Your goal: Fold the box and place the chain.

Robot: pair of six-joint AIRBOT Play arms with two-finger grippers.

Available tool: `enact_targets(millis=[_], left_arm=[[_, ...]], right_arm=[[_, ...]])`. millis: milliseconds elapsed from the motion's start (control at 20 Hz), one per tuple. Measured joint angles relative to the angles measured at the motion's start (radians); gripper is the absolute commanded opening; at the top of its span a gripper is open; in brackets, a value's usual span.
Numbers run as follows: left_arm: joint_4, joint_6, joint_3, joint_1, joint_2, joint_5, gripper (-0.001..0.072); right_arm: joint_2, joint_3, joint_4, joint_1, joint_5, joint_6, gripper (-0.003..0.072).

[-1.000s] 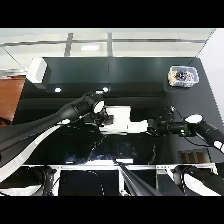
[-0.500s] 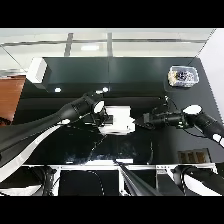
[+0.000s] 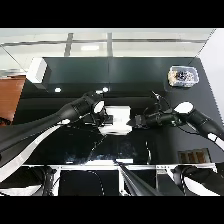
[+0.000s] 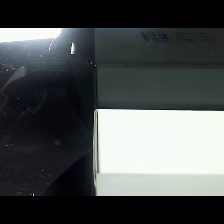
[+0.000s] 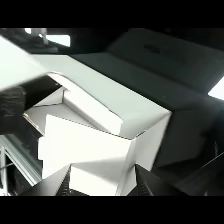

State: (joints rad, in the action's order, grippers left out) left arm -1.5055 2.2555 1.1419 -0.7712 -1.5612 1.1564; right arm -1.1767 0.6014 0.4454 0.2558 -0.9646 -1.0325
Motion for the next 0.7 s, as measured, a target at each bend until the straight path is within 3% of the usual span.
enact_targets(millis=[700], left_arm=[[-0.001,0.0,0.0,0.0,0.0,-0.005,0.003]], right_arm=[[-0.082,0.186,0.417,0.231,0.084,-0.483,0.0439]])
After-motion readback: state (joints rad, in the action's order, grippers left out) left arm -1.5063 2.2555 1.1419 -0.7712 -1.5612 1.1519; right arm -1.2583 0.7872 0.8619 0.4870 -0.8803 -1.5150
